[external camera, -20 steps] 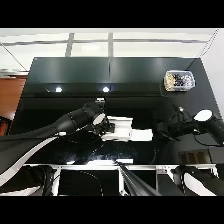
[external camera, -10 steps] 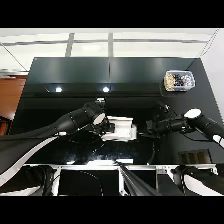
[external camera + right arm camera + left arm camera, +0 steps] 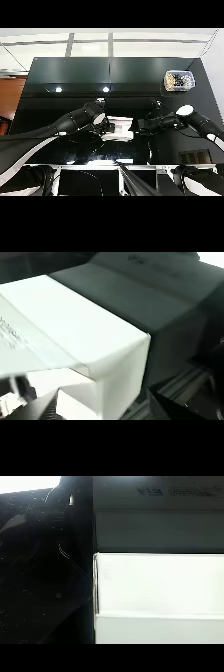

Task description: Fold the box and place the chain.

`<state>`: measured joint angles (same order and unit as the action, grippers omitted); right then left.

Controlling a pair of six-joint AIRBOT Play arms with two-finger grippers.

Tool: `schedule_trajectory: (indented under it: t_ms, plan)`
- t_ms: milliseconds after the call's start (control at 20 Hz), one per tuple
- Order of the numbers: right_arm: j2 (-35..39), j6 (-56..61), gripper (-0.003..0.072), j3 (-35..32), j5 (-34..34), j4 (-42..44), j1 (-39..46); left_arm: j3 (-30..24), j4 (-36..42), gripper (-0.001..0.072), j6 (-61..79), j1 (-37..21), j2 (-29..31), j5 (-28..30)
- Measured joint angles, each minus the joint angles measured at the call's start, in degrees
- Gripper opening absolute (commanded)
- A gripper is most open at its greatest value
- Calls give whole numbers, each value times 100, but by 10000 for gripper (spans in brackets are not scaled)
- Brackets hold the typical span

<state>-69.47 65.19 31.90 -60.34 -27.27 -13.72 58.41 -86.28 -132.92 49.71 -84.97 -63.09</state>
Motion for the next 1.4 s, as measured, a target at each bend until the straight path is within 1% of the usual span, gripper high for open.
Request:
schedule_trajectory:
  t_ms: [150, 200, 400, 450, 500, 550, 600, 700, 950, 1100, 1400]
  plan:
    - [0, 999, 557, 330, 446, -686, -660, -2, -2, 31, 0, 0, 0, -4]
    - [0, 1432, 481, 466, 605, -1058, -898, 0, -2, 31, 9, -2, 0, -7]
    - [0, 3735, 478, 1054, 914, -2927, -1875, 0, -2, 31, 9, 0, -2, -11]
    - [0, 4232, 461, 1167, 914, -3340, -2061, 0, -2, 30, 9, 0, 0, -13]
    - [0, 4680, 416, 1261, 901, -3711, -2218, 0, -2, 31, 7, 0, -2, -15]
    - [0, 5095, 412, 1338, 861, -4028, -2361, -2, -2, 31, 7, 0, 0, -15]
    - [-4, 5434, 335, 1392, 800, -4288, -2479, 0, -2, 31, 7, 0, -2, -15]
    - [-24, 5901, 314, 1456, 706, -4638, -2656, -2, -4, 31, 2, 0, -2, -17]
    - [-136, 6817, 307, 1517, 560, -5316, -3010, 0, -4, 31, 2, 0, -2, -22]
    - [-177, 7134, 306, 1528, 522, -5519, -3088, 0, -4, 31, 2, -2, -2, -24]
    - [-219, 7396, 305, 1532, 492, -5657, -3132, 0, -7, 31, 2, 0, -2, -26]
